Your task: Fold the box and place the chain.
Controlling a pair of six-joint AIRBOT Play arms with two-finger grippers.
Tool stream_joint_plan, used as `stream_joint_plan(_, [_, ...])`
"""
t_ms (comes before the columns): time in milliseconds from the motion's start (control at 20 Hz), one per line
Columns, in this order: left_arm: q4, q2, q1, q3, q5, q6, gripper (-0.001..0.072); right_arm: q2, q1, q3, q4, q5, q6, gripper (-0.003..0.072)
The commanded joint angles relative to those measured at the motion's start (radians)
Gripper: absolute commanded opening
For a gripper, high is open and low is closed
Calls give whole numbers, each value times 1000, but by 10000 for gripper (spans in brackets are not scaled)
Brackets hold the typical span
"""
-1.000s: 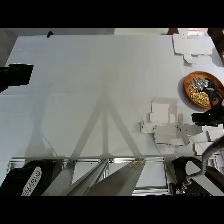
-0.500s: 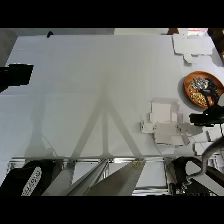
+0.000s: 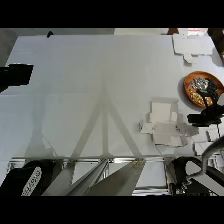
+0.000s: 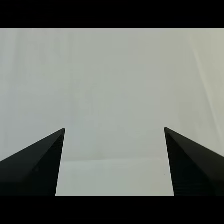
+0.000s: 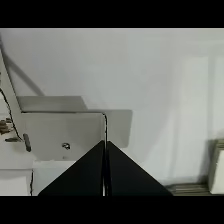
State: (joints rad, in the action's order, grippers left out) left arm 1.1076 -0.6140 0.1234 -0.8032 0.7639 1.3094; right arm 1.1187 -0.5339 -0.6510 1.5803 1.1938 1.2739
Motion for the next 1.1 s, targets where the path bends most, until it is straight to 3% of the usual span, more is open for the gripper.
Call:
stream_joint_plan(0, [0,0,0,-1,0,0,697,-41,1,0,-212,-11,-177,6])
stream_joint_plan(250, [0,0,0,-1,0,0,697,-158,1,0,-547,-35,-365,6])
stream_joint_plan(500, [0,0,0,-1,0,0,697,-180,1,0,-852,-9,-529,5])
stream_joint_plan(700, [0,0,0,-1,0,0,697,-180,63,2,-914,-35,-603,5])
stream_joint_plan(800, [0,0,0,-1,0,0,697,-180,147,14,-924,-134,-603,5])
stream_joint_plan(1050, [0,0,0,-1,0,0,697,-179,414,118,-933,-552,-589,5])
